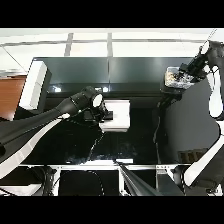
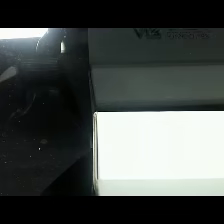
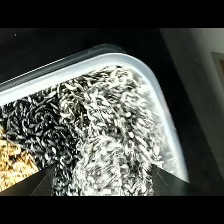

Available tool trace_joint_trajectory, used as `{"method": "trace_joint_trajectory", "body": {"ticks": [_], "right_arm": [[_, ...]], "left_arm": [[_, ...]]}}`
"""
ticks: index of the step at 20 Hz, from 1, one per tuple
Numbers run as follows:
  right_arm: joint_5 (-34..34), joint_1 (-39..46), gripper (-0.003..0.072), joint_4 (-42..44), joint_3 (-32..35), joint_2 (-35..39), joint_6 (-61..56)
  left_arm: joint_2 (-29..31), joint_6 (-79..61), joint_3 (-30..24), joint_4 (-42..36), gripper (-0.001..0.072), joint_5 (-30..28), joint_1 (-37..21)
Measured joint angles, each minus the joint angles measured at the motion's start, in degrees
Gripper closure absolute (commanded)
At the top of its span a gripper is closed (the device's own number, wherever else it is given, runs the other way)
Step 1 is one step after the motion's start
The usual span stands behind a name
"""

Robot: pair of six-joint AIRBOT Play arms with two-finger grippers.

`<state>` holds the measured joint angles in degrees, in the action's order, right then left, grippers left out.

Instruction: Fold the box and place the chain.

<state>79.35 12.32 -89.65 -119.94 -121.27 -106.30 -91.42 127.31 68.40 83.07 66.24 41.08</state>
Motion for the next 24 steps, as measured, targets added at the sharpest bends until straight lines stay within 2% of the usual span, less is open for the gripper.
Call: {"method": "trace_joint_trajectory", "body": {"ticks": [1, 2, 3, 7, 11, 16, 24], "right_arm": [[0.0, 0.1, 0.0279, -0.1, 0.0, -0.4, 0.1], [-0.2, 0.1, 0.0497, -0.5, -0.1, -0.8, 0.4], [-0.3, 0.2, 0.0653, -0.6, -0.1, -1.0, 0.5], [-0.1, 0.3, 0.0671, -0.5, -0.1, 0.3, 2.3], [0.2, 0.3, 0.0671, -1.2, -0.2, 6.2, 6.2], [1.2, 0.1, 0.0672, 1.6, 1.3, 19.5, 11.5], [3.9, -2.0, 0.0671, 15.3, 2.8, 38.4, 18.6]], "left_arm": [[0.0, 0.0, 0.0, 0.0, 0.0686, 0.0, 0.0], [0.0, 0.0, 0.0, 0.0, 0.0686, 0.0, 0.0], [0.0, 0.0, 0.0, 0.0, 0.0686, 0.0, 0.0], [0.0, 0.0, 0.0, 0.0, 0.0686, 0.0, 0.0], [0.0, 0.0, 0.0, 0.0, 0.0686, 0.1, 0.0], [0.0, 0.0, 0.0, 0.0, 0.0686, 0.1, 0.0], [0.0, 0.0, 0.0, 0.0, 0.0686, 0.1, 0.0]]}}
